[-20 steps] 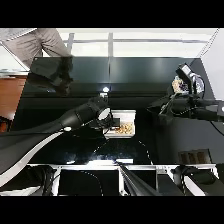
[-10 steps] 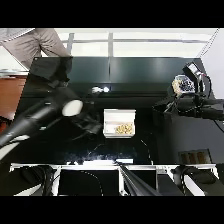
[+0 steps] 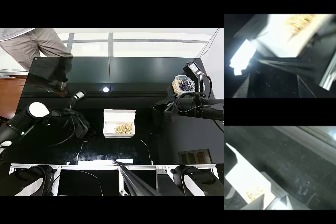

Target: Fold the box and place the chain.

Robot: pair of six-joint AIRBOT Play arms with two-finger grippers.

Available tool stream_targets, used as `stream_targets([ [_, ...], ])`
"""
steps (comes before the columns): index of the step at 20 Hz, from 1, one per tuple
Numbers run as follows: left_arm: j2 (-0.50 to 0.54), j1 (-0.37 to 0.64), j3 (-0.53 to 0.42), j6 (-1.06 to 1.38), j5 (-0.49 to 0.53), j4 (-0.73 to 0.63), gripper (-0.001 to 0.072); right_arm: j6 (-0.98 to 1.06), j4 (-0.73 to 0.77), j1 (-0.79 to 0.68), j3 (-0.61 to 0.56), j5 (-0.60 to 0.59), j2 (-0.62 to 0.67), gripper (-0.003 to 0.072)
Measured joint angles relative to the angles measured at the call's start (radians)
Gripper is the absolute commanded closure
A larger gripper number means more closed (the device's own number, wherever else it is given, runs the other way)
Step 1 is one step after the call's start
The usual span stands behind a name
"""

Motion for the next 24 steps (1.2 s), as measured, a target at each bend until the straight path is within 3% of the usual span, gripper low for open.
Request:
stream_targets([
  [5, -0.106, -0.076, -0.001, 0.553, 0.099, -0.080, -0.0004, 0.003, -0.001, 0.000, 0.000, -0.003, 0.000, 0.0348],
  [9, -0.211, -0.073, 0.020, 0.737, 0.124, -0.138, -0.0004, 0.003, -0.001, 0.000, 0.000, -0.014, 0.000, 0.0348],
  [24, -0.279, -0.070, 0.041, 0.821, 0.116, -0.237, -0.0004, 0.003, 0.000, 0.000, 0.000, -0.021, 0.000, 0.0348],
])
